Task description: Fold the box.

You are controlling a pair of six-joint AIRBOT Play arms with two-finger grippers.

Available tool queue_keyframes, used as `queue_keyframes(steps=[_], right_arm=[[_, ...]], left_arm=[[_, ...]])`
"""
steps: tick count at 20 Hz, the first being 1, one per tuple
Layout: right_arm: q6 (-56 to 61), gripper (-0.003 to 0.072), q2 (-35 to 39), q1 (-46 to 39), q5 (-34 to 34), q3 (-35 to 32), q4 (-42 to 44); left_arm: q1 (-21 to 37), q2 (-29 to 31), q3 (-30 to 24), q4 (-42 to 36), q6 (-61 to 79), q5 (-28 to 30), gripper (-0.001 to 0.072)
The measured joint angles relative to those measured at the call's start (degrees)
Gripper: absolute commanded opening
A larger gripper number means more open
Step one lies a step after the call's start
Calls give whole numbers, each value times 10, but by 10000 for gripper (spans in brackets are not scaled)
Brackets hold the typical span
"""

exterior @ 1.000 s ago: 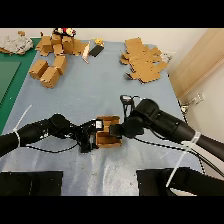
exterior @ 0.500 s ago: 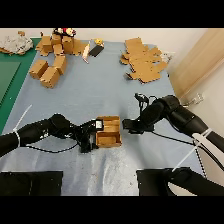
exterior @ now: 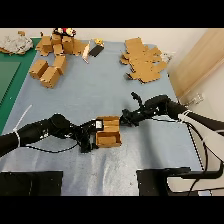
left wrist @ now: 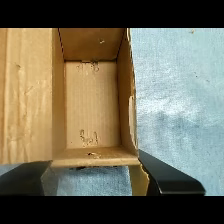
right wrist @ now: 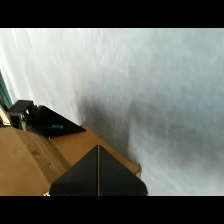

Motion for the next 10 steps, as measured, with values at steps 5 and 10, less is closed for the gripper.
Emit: queue_keyframes(steps=[5, 10], right_arm=[[-78, 6, -30, 0, -38, 12, 48], [-129, 7, -35, 38, -77, 14, 58]], left_arm=[[0, 0, 0, 0, 0, 0, 441], [0, 0, 0, 0, 0, 0, 440]])
